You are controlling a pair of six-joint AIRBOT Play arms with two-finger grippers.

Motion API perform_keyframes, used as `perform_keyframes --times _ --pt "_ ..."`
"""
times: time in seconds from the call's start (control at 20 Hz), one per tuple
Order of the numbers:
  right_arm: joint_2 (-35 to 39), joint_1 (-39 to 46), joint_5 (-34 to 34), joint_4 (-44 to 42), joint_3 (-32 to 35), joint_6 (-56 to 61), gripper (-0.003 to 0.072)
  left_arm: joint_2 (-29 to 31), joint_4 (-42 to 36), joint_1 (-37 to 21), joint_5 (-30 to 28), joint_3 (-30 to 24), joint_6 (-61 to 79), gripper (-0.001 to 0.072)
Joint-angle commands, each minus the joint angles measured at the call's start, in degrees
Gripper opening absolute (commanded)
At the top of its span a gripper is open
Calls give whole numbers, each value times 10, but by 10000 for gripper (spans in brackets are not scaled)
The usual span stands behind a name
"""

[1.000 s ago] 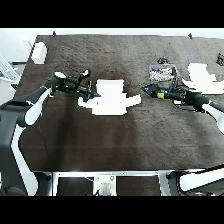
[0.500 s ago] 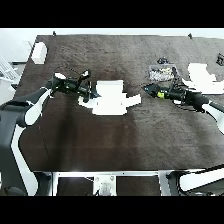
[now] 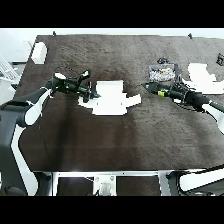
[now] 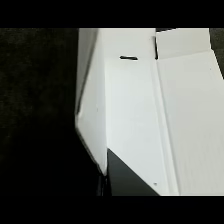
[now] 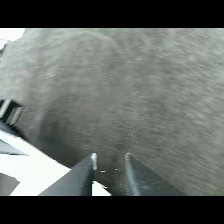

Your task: Fold the box and place the chain.

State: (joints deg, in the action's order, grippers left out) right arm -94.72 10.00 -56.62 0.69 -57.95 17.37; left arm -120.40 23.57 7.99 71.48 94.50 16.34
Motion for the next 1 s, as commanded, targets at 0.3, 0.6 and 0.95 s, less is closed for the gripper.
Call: perform_keyframes --times 0.3,0.6,0.95 --pt "111 -27 -110 92 12 -151 118 0 0 0 -2 0 -2 22" --pt "145 -139 2 297 64 -182 444 0 0 0 -2 0 -2 22" --pt "142 -243 127 386 71 -290 559 0 0 0 -2 0 -2 22"
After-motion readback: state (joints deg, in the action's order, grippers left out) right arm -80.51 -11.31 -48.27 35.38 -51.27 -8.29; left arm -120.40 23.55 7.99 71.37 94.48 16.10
